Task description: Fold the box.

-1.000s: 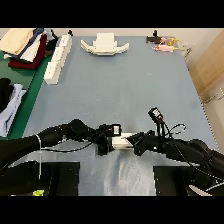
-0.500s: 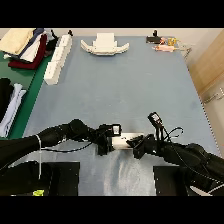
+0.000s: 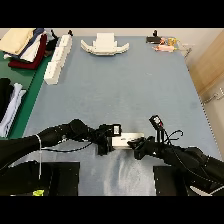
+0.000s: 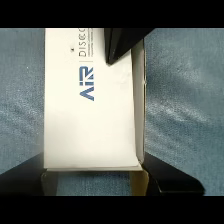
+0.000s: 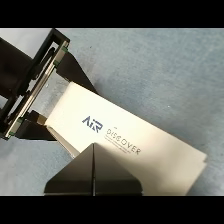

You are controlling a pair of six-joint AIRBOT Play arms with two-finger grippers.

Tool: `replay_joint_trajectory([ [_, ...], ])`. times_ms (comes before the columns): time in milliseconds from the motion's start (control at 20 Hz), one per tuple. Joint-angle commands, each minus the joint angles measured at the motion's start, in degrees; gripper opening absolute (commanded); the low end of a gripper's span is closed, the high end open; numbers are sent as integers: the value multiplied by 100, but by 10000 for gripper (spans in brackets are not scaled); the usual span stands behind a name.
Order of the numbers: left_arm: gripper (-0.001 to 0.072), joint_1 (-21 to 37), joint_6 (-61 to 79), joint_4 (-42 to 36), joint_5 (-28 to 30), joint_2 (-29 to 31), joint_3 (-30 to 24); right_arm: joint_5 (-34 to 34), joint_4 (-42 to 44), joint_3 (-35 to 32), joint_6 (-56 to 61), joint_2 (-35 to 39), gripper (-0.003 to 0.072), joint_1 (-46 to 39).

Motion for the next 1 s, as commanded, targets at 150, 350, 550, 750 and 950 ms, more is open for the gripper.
replay_joint_trajectory([
  [150,513,4,-2,0,-2,-2,4,-44,-55,-155,-2,-13,4,-4],
  [350,513,4,-2,0,-2,-2,4,9,-50,-155,0,0,4,-7],
  [550,513,4,-2,0,-4,-2,4,157,-50,39,0,131,5,-7],
  [750,513,4,-2,0,-2,-2,4,155,-302,382,-4,302,6,-9],
  [950,513,4,-2,0,-2,-2,4,138,-1045,560,-2,243,6,-13],
])
